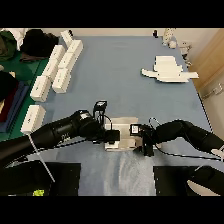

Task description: Fold the box.

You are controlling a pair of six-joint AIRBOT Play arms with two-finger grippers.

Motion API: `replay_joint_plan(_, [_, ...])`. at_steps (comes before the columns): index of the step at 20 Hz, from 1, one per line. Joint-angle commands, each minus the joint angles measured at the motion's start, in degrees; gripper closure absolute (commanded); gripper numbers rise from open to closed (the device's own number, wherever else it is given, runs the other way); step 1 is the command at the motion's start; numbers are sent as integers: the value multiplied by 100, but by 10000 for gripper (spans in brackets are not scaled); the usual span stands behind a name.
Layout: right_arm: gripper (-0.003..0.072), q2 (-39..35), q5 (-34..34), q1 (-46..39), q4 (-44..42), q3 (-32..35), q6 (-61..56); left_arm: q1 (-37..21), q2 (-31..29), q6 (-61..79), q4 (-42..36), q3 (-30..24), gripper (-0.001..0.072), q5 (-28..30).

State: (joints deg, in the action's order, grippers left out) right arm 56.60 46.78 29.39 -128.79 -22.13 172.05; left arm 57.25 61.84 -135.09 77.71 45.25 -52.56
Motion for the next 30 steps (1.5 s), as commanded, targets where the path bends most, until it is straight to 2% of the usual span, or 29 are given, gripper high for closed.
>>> replay_joint_plan(1, [168,0,2,2,0,-4,0,101,240,-485,138,216,308,-339])
replay_joint_plan(4, [168,0,2,2,0,-4,0,118,404,-643,136,223,309,-544])
replay_joint_plan(11, [168,0,0,2,0,-4,0,205,664,-1045,186,236,311,-459])
replay_joint_plan(12, [168,0,0,2,0,-4,0,205,719,-1049,186,254,324,-450])
replay_joint_plan(13, [168,0,0,0,0,-4,0,208,785,-1043,186,291,381,-448])
replay_joint_plan(17, [168,0,0,2,0,-4,0,208,1032,-1025,278,562,381,-509])
replay_joint_plan(22, [168,0,0,2,0,-4,0,227,1370,-1025,350,765,382,-914])
replay_joint_plan(24, [168,0,0,2,0,-4,0,334,1519,-1034,581,927,409,-1132])
replay_joint_plan(27, [168,0,0,2,0,-4,0,459,1624,-1261,964,1121,409,-1556])
replay_joint_plan(30, [168,0,0,2,0,-4,0,494,1641,-1311,999,1141,409,-1622])
